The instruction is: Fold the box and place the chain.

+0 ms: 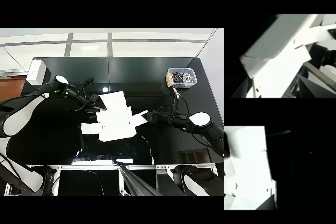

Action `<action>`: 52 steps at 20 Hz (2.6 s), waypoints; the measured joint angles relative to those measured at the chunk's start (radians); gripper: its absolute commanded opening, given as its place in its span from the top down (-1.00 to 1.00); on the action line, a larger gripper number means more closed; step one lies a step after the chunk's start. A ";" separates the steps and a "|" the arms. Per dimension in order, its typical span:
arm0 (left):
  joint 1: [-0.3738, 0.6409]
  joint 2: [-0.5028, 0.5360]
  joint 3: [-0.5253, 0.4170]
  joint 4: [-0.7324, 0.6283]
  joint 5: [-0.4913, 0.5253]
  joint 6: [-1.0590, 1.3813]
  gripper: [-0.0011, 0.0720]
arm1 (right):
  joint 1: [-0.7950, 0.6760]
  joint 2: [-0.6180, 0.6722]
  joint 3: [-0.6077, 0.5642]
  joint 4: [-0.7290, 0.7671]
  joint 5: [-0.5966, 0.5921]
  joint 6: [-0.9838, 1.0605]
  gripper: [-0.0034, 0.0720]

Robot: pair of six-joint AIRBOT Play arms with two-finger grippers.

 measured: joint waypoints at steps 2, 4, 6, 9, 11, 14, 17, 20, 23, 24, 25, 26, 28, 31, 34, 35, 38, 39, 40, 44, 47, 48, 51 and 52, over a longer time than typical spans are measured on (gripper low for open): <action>0.000 -0.003 0.015 0.031 0.010 -0.014 -0.96 | 0.000 0.000 0.000 -0.002 0.000 0.000 0.87; -0.001 -0.004 0.023 0.043 0.014 -0.016 -0.96 | 0.000 0.000 0.000 -0.003 0.000 0.000 0.87; -0.001 -0.006 0.027 0.040 0.003 0.014 -0.96 | 0.000 0.000 0.000 -0.004 0.000 0.000 0.87; -0.003 -0.008 0.031 0.001 -0.018 0.067 -0.96 | 0.000 0.000 0.000 -0.005 0.000 0.000 0.87; -0.007 -0.009 0.032 -0.014 -0.019 0.088 -0.96 | 0.000 0.000 0.000 -0.006 -0.001 0.000 0.87; -0.019 -0.013 0.032 -0.024 -0.019 0.108 -0.96 | 0.000 0.000 0.000 -0.006 -0.001 0.000 0.87; -0.034 -0.014 0.032 -0.028 -0.028 0.142 -0.89 | 0.000 0.000 0.000 -0.006 -0.001 0.000 0.87; -0.053 -0.014 0.033 -0.030 -0.053 0.204 -0.69 | 0.000 0.000 0.000 -0.006 -0.001 0.000 0.87; -0.074 -0.017 0.045 -0.018 -0.073 0.250 -0.55 | 0.000 0.000 0.000 -0.006 -0.001 0.000 0.87; -0.082 -0.020 0.055 0.002 -0.079 0.259 -0.38 | 0.000 0.000 0.000 -0.006 -0.001 0.000 0.87; -0.090 -0.025 0.069 0.027 -0.086 0.265 -0.14 | 0.000 0.000 0.000 -0.006 -0.001 0.000 0.87; -0.097 -0.034 0.087 0.053 -0.107 0.271 -0.03 | 0.000 0.000 0.000 -0.006 -0.001 0.000 0.87; -0.109 -0.056 0.122 0.090 -0.143 0.277 0.45 | 0.000 0.000 0.000 -0.009 -0.001 0.000 0.87; -0.118 -0.077 0.156 0.117 -0.176 0.286 0.82 | 0.000 0.000 0.000 -0.011 0.000 -0.002 0.87; -0.122 -0.084 0.177 0.135 -0.206 0.294 0.90 | 0.000 0.000 0.000 -0.011 -0.004 0.001 -0.50; -0.122 -0.084 0.183 0.138 -0.208 0.294 0.91 | 0.000 0.000 0.000 -0.011 -0.006 0.001 -0.91; -0.124 -0.056 0.191 0.156 -0.218 0.286 0.91 | -0.021 0.003 0.030 -0.031 0.036 -0.019 -0.91; -0.125 -0.034 0.185 0.164 -0.221 0.282 0.91 | -0.037 0.004 0.056 -0.052 0.074 -0.027 -0.91; -0.127 -0.003 0.167 0.174 -0.224 0.283 0.91 | -0.055 0.005 0.085 -0.082 0.125 -0.035 -0.91; -0.145 0.203 -0.023 0.191 -0.097 0.369 0.90 | -0.109 0.006 0.196 -0.227 0.342 -0.128 -0.91; -0.156 0.347 -0.195 0.200 0.094 0.566 0.90 | -0.122 0.005 0.212 -0.278 0.375 -0.294 -0.91; -0.161 0.372 -0.229 0.203 0.146 0.653 0.90 | -0.124 0.005 0.211 -0.289 0.367 -0.352 -0.91; -0.185 0.409 -0.286 0.224 0.293 0.875 0.89 | -0.127 0.001 0.207 -0.301 0.336 -0.513 -0.91; -0.194 0.413 -0.296 0.232 0.344 0.914 0.89 | -0.126 0.000 0.205 -0.305 0.335 -0.553 -0.91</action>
